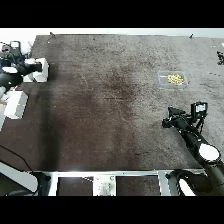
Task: Fold the box and place the chain.
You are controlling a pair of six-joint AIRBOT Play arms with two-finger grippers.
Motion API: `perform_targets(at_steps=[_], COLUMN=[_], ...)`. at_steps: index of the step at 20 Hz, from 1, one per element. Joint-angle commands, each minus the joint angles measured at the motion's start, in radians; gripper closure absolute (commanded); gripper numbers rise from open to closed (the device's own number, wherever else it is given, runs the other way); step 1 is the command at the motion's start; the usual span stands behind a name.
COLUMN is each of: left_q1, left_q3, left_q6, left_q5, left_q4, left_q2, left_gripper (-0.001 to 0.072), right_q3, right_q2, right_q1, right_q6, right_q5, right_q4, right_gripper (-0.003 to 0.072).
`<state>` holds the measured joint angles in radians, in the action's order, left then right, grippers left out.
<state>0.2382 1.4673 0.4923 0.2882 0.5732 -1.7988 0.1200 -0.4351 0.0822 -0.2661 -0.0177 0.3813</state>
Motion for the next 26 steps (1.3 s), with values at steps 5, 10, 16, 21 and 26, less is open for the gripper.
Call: perform_targets(at_steps=[5, 10, 16, 21, 26], left_q1=[0.034, 0.028, 0.028, 0.028, 0.028], left_q3=[-0.078, -0.447, -0.958, -1.189, -1.250], left_q6=[-0.022, -0.678, -1.130, -1.117, -1.122], left_q5=[0.200, 0.185, 0.187, 0.045, -0.130], left_q4=[-0.112, -0.637, -1.028, -1.077, -1.135], left_q2=[0.304, 0.668, 1.056, 1.293, 1.447], left_gripper=[0.0704, 0.0704, 0.0704, 0.0704, 0.0704], right_q3=[0.000, 0.000, 0.000, 0.000, 0.000], right_q2=[0.001, 0.001, 0.001, 0.001, 0.001], right_q1=[0.000, 0.000, 0.000, 0.000, 0.000], right_q6=[0.000, 0.000, 0.000, 0.000, 0.000], right_q5=[0.000, 0.000, 0.000, 0.000, 0.000], right_q4=[0.000, 0.000, 0.000, 0.000, 0.000], right_gripper=[0.0673, 0.0673, 0.0672, 0.0673, 0.0673])
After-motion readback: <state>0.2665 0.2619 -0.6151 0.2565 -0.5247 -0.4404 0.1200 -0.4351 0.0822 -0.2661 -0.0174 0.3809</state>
